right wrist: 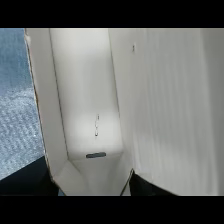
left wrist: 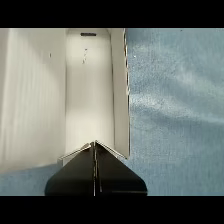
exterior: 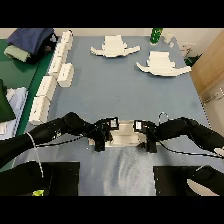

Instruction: Fold the box.

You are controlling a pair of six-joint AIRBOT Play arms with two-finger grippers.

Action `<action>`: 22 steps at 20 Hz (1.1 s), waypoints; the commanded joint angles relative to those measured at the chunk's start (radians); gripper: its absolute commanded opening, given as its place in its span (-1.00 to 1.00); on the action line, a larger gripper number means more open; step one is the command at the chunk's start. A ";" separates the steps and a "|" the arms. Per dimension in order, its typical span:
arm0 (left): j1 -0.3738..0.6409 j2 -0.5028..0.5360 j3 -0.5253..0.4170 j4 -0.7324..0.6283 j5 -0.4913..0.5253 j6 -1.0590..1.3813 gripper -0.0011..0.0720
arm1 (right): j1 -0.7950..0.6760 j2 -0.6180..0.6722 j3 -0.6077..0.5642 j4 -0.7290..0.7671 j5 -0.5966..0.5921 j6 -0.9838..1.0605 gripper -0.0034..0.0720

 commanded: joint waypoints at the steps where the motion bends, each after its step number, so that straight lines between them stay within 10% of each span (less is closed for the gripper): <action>1: -0.009 -0.031 0.001 -0.066 0.005 0.021 -0.69 | 0.000 0.000 0.000 0.000 0.000 0.000 0.43; 2: -0.011 -0.032 0.001 -0.066 0.006 0.019 0.20 | 0.000 0.000 0.000 0.000 0.000 0.000 0.43; 3: -0.011 -0.031 0.001 -0.066 0.005 0.010 0.43 | 0.000 0.000 0.000 0.000 0.000 0.000 0.43; 7: -0.011 -0.031 0.001 -0.060 0.005 0.005 0.42 | 0.000 0.000 0.000 0.000 0.000 0.000 0.43; 8: -0.011 -0.029 0.002 -0.040 0.005 -0.029 0.09 | 0.000 0.000 0.000 0.000 0.000 0.000 0.43; 9: -0.010 -0.023 0.002 0.000 0.005 -0.077 -0.71 | 0.000 0.000 0.000 0.000 0.000 0.000 0.43; 10: -0.005 -0.008 0.002 0.077 0.000 -0.148 -0.93 | 0.000 0.000 0.000 0.000 0.000 0.000 0.43; 14: 0.083 0.135 0.009 0.459 -0.071 -0.727 -0.93 | 0.000 0.000 0.000 0.000 0.000 0.000 0.43; 22: 0.502 0.340 0.007 0.552 -0.490 -1.309 -0.93 | 0.000 0.000 0.000 0.000 0.000 0.000 0.43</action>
